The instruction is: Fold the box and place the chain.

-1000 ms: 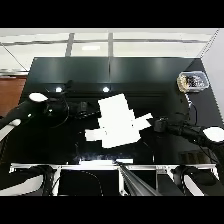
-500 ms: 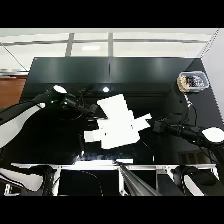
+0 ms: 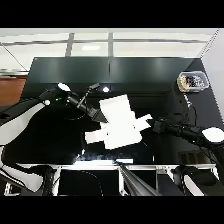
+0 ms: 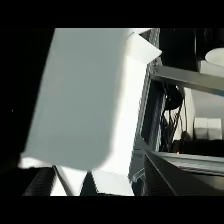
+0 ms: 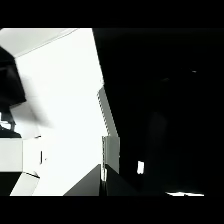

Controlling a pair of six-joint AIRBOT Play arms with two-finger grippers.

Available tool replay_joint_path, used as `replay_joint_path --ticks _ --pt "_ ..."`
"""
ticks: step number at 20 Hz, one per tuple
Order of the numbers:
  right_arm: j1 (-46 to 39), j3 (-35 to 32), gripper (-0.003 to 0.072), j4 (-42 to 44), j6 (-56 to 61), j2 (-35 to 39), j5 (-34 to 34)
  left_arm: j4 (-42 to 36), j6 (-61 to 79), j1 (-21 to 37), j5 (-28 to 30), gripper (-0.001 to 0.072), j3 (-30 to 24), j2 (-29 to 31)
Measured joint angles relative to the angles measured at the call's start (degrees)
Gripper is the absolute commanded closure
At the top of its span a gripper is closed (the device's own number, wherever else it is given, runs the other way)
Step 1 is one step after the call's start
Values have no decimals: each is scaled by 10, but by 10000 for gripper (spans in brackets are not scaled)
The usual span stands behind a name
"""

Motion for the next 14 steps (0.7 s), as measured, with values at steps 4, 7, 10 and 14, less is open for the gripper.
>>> replay_joint_path --ticks 4,7,10,14 --pt "0 0 678 -22 13 0 5 12 23 -15 -5 167 5 -1" --pt "0 0 678 -30 17 0 10 16 30 -23 1 356 6 -1" --pt "0 0 678 -32 19 0 13 20 33 -26 8 467 7 -1" --pt "0 1 669 -38 21 0 16 38 49 -28 -2 687 8 -1"
